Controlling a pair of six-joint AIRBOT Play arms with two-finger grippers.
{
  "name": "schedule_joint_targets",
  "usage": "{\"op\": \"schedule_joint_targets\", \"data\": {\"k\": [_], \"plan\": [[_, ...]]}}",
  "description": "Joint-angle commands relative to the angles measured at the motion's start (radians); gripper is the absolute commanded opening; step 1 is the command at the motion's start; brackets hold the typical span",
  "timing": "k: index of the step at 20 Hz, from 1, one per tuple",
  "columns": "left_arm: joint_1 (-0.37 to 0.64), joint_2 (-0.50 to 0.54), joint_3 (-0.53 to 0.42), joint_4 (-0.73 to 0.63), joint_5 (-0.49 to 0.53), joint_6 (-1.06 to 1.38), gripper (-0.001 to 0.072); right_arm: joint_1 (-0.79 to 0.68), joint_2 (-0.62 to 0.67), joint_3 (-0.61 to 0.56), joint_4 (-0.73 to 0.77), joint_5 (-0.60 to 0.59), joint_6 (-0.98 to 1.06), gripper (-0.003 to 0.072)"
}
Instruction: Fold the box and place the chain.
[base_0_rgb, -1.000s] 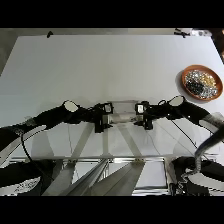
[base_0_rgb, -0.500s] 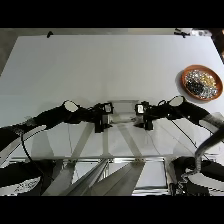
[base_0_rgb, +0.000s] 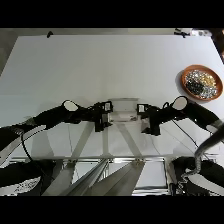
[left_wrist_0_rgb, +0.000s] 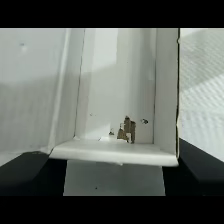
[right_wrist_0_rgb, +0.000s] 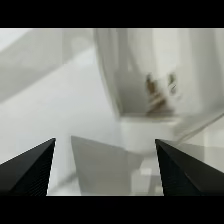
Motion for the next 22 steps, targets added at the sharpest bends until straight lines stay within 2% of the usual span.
{"op": "schedule_joint_targets", "data": {"k": [1,3,5,6,7,8,9,11,15,17,22], "plan": [[0.000,0.000,-0.001,0.005,-0.014,0.006,0.0153,0.000,0.104,0.001,-0.198,0.031,0.187,0.0700],[0.000,0.000,-0.001,0.005,-0.014,0.006,0.0153,0.000,0.161,0.001,-0.175,0.030,0.193,0.0685],[0.000,0.000,-0.001,0.005,-0.015,0.006,0.0153,0.000,0.222,0.001,-0.070,0.022,0.161,0.0604],[0.000,0.000,-0.001,0.005,-0.015,0.006,0.0153,0.000,0.250,0.001,0.022,0.013,0.119,0.0496],[0.000,0.000,-0.001,0.005,-0.016,0.006,0.0153,0.000,0.270,0.001,0.132,0.010,0.053,0.0349],[0.000,0.000,-0.001,0.005,-0.016,0.006,0.0153,0.000,0.281,0.001,0.268,0.010,-0.039,0.0121],[0.000,0.000,-0.001,0.005,-0.015,0.006,0.0153,0.001,0.280,0.001,0.409,0.002,-0.124,0.0012],[-0.001,0.000,-0.001,0.005,-0.016,0.006,0.0153,0.033,0.279,0.001,0.568,-0.141,-0.171,0.0011],[0.000,0.000,-0.001,0.005,-0.016,0.006,0.0153,0.124,0.261,0.001,0.584,-0.496,-0.072,0.0011],[0.000,0.000,-0.001,0.005,-0.016,0.006,0.0153,0.132,0.198,0.001,0.584,-0.547,0.014,0.0011],[0.000,0.000,-0.001,0.005,-0.016,0.006,0.0153,0.132,-0.002,0.001,0.575,-0.540,0.116,0.0011]]}}
